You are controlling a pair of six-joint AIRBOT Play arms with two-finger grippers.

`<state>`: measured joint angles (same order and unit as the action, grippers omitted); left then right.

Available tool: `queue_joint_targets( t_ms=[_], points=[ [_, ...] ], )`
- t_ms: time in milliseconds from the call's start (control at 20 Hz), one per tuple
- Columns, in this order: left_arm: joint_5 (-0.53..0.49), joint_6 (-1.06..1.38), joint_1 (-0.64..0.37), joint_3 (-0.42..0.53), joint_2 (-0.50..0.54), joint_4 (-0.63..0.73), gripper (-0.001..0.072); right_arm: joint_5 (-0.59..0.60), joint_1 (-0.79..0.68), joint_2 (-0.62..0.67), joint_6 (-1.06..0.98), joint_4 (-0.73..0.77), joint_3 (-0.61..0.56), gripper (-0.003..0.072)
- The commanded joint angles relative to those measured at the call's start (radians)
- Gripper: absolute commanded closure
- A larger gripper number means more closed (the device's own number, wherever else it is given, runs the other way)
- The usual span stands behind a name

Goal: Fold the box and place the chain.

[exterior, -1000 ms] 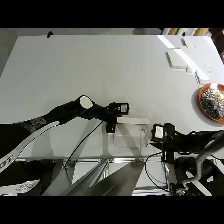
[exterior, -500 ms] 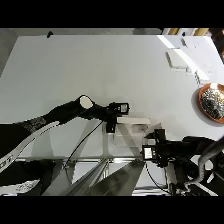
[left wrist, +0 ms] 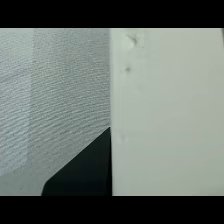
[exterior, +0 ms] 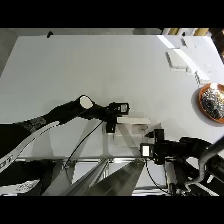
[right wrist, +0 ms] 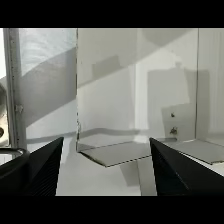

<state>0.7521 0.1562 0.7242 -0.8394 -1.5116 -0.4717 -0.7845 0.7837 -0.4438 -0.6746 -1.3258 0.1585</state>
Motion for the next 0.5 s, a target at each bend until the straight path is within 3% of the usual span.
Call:
queue_joint_targets(
  t_ms=[0,200,450],
  points=[
    [0.0,0.0,0.001,0.001,0.0,0.0,0.07,0.034,0.002,-0.019,-0.007,-0.007,-0.004,0.0092],
    [0.0,0.0,0.001,0.001,0.0,0.0,0.07,0.034,-0.013,-0.025,-0.01,-0.013,0.029,0.0096],
    [0.0,0.0,0.001,0.001,0.0,0.0,0.07,0.042,-0.142,-0.026,0.003,-0.011,0.078,0.0112]
  ],
)
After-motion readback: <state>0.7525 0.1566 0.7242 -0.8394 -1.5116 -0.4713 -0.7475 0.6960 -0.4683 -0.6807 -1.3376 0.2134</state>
